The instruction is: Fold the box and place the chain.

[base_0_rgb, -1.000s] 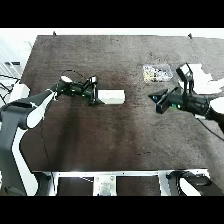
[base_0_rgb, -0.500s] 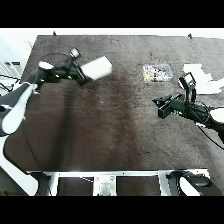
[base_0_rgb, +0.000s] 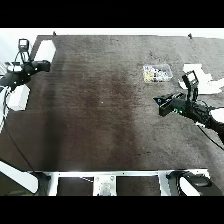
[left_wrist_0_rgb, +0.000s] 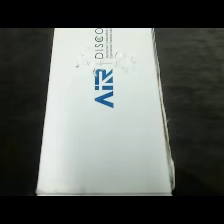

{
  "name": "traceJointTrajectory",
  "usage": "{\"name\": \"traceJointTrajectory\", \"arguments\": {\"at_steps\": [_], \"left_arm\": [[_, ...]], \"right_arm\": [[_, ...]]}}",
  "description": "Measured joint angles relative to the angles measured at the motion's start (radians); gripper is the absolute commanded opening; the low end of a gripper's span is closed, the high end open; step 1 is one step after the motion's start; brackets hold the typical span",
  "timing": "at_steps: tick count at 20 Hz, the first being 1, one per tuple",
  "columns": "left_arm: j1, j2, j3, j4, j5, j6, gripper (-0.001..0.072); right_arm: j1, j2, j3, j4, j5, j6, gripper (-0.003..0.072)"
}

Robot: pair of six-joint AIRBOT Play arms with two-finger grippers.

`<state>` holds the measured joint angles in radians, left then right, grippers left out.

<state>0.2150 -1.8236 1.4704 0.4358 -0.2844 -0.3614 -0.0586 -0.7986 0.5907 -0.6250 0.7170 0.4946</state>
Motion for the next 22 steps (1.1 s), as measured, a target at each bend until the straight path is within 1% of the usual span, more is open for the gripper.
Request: {"name": "traceJointTrajectory", "arguments": {"at_steps": [4,7,10,12,13,14,15,16,21,22], "left_arm": [[0.063,-0.033,-0.005,0.024,0.031,-0.020,0.0016],[0.102,-0.072,0.025,0.040,-0.005,-0.027,0.0016],[0.117,-0.113,0.074,0.062,-0.045,-0.032,0.0016],[0.122,-0.129,0.093,0.074,-0.047,-0.040,0.0020],[0.124,-0.134,0.098,0.080,-0.045,-0.044,0.0038],[0.125,-0.135,0.103,0.085,-0.045,-0.047,0.0426],[0.126,-0.137,0.106,0.088,-0.045,-0.049,0.0720],[0.126,-0.139,0.108,0.090,-0.045,-0.053,0.0709],[0.127,-0.142,0.113,0.100,-0.044,-0.056,0.0718],[0.127,-0.140,0.113,0.101,-0.043,-0.056,0.0719]], "right_arm": [[0.000,0.000,0.000,0.004,-0.010,0.000,0.0004],[0.000,0.000,0.000,0.016,-0.012,0.000,0.0004],[0.000,0.000,-0.001,0.034,-0.014,0.001,0.0004],[0.000,0.000,-0.002,0.041,-0.014,0.001,0.0004],[0.000,0.000,-0.002,0.045,-0.014,0.002,0.0004],[0.000,0.000,-0.002,0.049,-0.014,0.002,0.0004],[0.000,0.000,-0.002,0.051,-0.014,0.002,0.0004],[0.000,0.000,-0.002,0.055,-0.014,0.003,0.0004],[0.000,0.000,-0.002,0.087,-0.015,0.003,0.0005],[0.000,0.000,-0.002,0.091,-0.015,0.003,0.0062]]}}
